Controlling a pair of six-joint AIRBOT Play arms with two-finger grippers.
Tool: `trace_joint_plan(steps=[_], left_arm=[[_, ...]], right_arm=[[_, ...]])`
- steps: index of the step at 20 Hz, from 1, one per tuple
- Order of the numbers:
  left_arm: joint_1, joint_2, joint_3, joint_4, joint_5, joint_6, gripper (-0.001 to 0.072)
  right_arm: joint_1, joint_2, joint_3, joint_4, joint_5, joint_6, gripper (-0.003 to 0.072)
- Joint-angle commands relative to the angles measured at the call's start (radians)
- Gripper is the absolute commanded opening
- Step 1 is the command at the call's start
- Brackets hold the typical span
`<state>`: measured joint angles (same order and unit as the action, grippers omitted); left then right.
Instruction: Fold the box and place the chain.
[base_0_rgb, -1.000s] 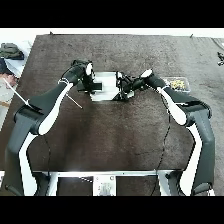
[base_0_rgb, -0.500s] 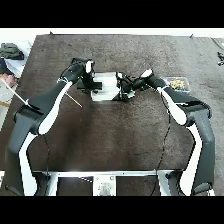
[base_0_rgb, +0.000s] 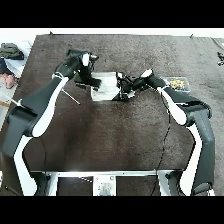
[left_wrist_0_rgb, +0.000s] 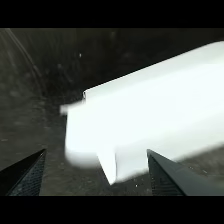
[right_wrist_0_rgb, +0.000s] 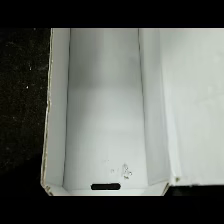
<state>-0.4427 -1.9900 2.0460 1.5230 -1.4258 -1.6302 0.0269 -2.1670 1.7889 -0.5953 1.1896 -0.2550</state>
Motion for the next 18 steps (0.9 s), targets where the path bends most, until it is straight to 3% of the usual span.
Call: trace_joint_plan(steps=[1,4,6,12,14,18], left_arm=[[0.008,0.099,0.001,0.005,0.060,0.109,0.0715],[0.043,0.148,-0.008,-0.026,0.116,0.197,0.0714],[0.087,0.154,-0.026,-0.124,0.145,0.306,0.0713],[0.312,0.159,-0.203,-0.676,0.228,0.900,0.0706],[0.362,0.156,-0.272,-0.732,0.277,1.041,0.0706],[0.386,0.150,-0.320,-0.732,0.330,1.056,0.0706]], right_arm=[[0.001,0.000,0.001,0.001,0.000,0.000,0.0277],[0.001,0.000,0.001,0.001,0.000,0.000,0.0277],[0.001,0.000,0.001,0.001,0.000,0.000,0.0277],[0.001,0.000,0.001,0.001,0.000,0.000,0.0277],[0.001,0.000,0.001,0.001,0.000,0.000,0.0277],[0.001,0.000,0.001,0.001,0.000,0.000,0.0277]])
